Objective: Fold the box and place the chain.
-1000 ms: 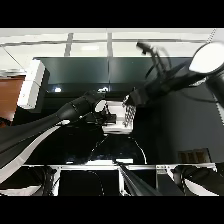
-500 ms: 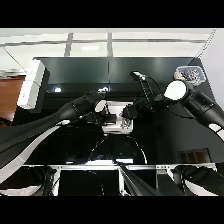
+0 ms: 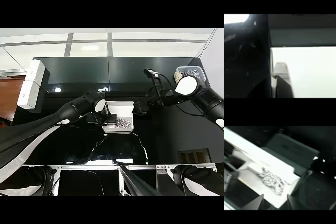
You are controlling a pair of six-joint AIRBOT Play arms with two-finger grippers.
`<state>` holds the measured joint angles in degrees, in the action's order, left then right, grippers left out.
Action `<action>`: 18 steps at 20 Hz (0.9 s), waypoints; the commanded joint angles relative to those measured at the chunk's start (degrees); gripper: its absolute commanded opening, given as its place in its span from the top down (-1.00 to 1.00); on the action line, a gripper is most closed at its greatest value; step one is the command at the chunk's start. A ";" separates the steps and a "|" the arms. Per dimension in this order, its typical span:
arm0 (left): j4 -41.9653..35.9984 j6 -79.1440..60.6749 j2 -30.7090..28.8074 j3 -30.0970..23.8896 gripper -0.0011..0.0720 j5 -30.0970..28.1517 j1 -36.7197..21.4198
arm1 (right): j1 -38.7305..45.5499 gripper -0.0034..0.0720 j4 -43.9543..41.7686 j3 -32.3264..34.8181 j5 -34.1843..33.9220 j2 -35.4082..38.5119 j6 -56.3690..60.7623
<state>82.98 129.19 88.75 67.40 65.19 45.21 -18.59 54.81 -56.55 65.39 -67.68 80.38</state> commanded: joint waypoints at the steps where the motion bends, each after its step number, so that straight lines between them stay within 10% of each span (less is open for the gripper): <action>1: -1.53 0.07 0.33 -0.02 0.90 -1.05 -0.02 | 1.79 -0.01 1.75 0.02 0.15 0.04 -0.07; 3: -3.06 2.27 0.31 1.05 0.50 0.11 -0.02 | 1.79 -0.01 1.88 0.02 0.07 0.04 -0.07; 5: -1.53 2.34 -0.35 3.61 -0.64 1.81 0.66 | 1.79 -0.01 2.38 0.02 0.46 0.04 -0.07; 10: 8.17 -5.60 -12.52 3.30 -0.65 9.62 1.77 | 1.79 -0.01 5.46 0.02 1.49 0.04 -0.09; 13: 16.76 -4.11 -24.46 -7.28 -0.64 11.13 -3.61 | 1.79 -0.01 9.01 0.02 0.00 0.04 -0.04; 16: 6.95 -4.98 -33.59 -22.21 -0.64 2.21 -19.87 | 1.79 -0.01 9.31 0.02 -1.66 0.04 -0.04; 18: -12.66 -20.94 -34.84 -31.06 -0.64 -7.85 -30.51 | 1.79 -0.01 9.31 0.02 -2.78 0.04 0.00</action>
<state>88.16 121.12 58.89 47.51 67.83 26.83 -16.80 63.24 -56.55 64.31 -67.68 80.31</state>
